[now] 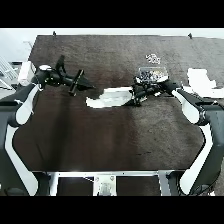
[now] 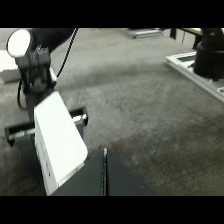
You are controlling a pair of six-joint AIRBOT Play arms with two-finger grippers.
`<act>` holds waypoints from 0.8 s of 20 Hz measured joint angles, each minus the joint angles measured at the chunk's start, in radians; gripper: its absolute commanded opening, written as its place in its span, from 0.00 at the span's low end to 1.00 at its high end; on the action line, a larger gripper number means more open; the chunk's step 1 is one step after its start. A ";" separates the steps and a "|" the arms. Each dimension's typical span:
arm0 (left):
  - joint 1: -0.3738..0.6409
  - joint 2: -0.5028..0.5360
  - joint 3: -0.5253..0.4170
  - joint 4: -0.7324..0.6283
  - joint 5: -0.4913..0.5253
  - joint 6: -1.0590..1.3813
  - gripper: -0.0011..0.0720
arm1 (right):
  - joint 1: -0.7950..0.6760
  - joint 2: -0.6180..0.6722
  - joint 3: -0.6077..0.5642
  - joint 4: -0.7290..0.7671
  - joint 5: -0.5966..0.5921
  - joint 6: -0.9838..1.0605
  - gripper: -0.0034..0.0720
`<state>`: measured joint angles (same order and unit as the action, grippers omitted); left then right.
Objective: Fold the box and place the chain.
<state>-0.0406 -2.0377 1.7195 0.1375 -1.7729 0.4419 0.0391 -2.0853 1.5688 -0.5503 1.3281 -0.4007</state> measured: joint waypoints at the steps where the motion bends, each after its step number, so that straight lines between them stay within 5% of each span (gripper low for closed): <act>1: -0.001 0.029 0.003 0.008 -0.009 -0.010 0.03 | 0.000 0.000 0.000 0.000 0.000 0.000 0.80; 6: -0.042 0.225 -0.071 0.092 0.069 -0.052 0.03 | 0.000 0.000 0.000 0.000 0.000 0.000 0.80; 11: -0.139 0.412 -0.303 0.187 0.354 -0.040 0.03 | 0.000 0.000 0.000 0.000 0.000 0.000 0.80; 16: -0.253 0.470 -0.507 0.193 0.565 0.013 0.04 | 0.000 0.000 0.000 0.000 0.000 -0.001 0.80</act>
<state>-0.2932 -1.5673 1.2125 0.3305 -1.2083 0.4549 0.0391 -2.0853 1.5688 -0.5507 1.3281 -0.4015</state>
